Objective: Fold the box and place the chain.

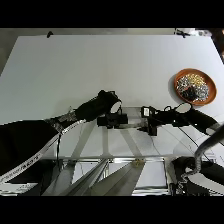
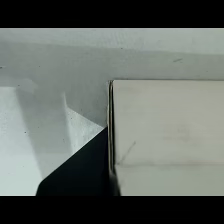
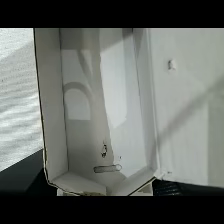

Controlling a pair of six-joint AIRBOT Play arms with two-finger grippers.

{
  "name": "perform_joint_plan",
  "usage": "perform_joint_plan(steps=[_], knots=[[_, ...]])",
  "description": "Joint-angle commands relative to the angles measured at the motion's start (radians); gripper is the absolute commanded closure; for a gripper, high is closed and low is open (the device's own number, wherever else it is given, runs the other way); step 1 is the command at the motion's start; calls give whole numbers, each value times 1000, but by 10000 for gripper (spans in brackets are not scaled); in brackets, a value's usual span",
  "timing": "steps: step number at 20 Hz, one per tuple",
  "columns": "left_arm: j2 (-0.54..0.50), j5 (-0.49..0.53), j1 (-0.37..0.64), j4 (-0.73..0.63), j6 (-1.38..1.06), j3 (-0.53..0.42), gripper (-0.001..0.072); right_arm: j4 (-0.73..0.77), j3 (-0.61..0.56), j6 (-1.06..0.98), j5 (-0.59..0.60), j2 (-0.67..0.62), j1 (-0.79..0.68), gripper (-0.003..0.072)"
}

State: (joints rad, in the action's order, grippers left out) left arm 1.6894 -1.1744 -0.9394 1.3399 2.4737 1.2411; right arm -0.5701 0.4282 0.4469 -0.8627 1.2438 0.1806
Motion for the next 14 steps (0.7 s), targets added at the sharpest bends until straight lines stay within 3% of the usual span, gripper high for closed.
perform_joint_plan(steps=[1,3,6,11,12,13,14], knots=[[5,19,-8,-7,18,0,705,2,0,-2,-2,1,1,276],[5,18,-8,-8,18,0,675,2,0,-1,-2,1,1,276],[2,16,-8,-9,13,0,417,2,0,-1,-2,1,1,276],[1,-5,-6,0,14,0,437,2,0,-1,-2,1,1,276],[1,-5,-6,0,14,0,515,2,0,-1,-2,1,1,276],[1,-5,-6,0,14,0,659,2,0,-1,-2,1,1,276],[1,-5,-6,0,11,0,705,2,0,-1,-2,1,1,276]])
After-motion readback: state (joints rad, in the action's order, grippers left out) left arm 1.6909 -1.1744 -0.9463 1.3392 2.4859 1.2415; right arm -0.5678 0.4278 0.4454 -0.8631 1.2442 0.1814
